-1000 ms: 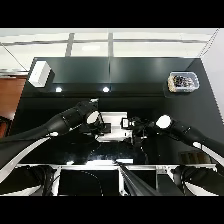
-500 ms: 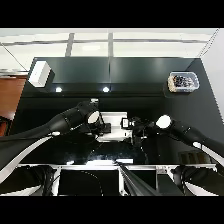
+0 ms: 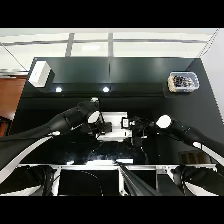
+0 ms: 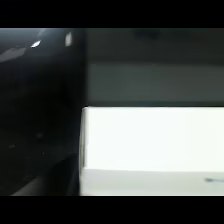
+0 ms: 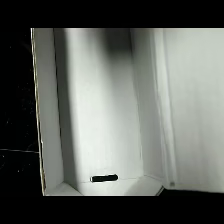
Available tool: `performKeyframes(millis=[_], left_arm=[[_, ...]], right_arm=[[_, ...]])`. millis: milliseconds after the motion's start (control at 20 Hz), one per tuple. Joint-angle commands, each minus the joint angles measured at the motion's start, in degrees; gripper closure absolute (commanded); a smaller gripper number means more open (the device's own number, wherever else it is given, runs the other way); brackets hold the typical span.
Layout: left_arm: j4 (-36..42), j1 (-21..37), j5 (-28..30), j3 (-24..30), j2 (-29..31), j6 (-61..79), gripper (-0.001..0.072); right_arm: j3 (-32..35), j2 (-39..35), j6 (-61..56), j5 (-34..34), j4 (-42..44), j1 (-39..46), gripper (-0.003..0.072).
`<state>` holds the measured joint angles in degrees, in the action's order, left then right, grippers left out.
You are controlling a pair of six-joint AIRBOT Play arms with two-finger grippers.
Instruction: Fold the box and place the chain.
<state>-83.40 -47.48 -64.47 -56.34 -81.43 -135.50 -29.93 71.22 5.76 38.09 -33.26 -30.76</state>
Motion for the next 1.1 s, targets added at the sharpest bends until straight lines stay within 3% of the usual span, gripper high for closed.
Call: performKeyframes(millis=[0, 350, 550, 1050], left_arm=[[-0.1, 0.0, -0.6, -0.1, 0.0, 0.0, 0.0416], [-0.1, 0.0, -0.3, -0.1, 0.0, 0.0, 0.0418], [-0.2, 0.0, 0.2, -0.1, 0.0, 0.0, 0.0485], [-1.6, 0.1, 0.1, -0.1, -0.3, 0.0, 0.0484]], right_arm=[[0.0, 0.0, 0.0, 0.0, 0.0, -0.1, 0.0557], [0.0, 0.0, 0.0, 0.0, 0.0, -0.1, 0.0558], [0.0, 0.0, 0.0, 0.0, 0.0, -0.1, 0.0558], [0.0, 0.0, 0.0, 0.0, 0.0, -0.1, 0.0558]])
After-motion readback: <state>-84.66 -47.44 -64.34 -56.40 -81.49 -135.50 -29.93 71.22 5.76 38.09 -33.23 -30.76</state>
